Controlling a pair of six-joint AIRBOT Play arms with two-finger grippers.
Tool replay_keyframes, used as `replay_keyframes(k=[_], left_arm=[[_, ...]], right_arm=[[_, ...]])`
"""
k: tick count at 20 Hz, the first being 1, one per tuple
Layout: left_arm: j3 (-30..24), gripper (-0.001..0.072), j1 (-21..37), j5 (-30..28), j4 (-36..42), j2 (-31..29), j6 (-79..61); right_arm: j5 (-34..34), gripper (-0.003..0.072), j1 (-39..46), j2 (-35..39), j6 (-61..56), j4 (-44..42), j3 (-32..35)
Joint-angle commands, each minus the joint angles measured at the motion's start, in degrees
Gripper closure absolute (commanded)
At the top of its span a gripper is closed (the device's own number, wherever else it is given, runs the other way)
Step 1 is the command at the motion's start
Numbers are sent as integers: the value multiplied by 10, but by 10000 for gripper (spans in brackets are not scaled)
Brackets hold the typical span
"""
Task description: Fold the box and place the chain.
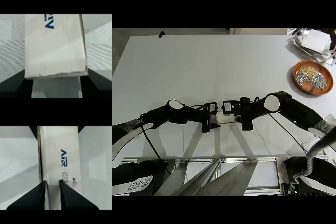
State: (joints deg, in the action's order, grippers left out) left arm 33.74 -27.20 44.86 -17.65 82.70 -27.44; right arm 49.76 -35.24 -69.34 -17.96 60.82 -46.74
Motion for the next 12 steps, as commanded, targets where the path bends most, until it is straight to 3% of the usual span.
replay_keyframes(k=[1,3,9,12], left_arm=[[0,501,0,-1,1,0,0],[0,501,0,-1,1,0,0],[0,501,0,-1,1,0,0],[0,501,0,-1,1,0,0]], right_arm=[[17,476,0,0,0,-5,0],[15,347,0,3,0,-12,0],[-24,341,6,31,1,-32,0],[0,347,50,40,5,-154,0]])
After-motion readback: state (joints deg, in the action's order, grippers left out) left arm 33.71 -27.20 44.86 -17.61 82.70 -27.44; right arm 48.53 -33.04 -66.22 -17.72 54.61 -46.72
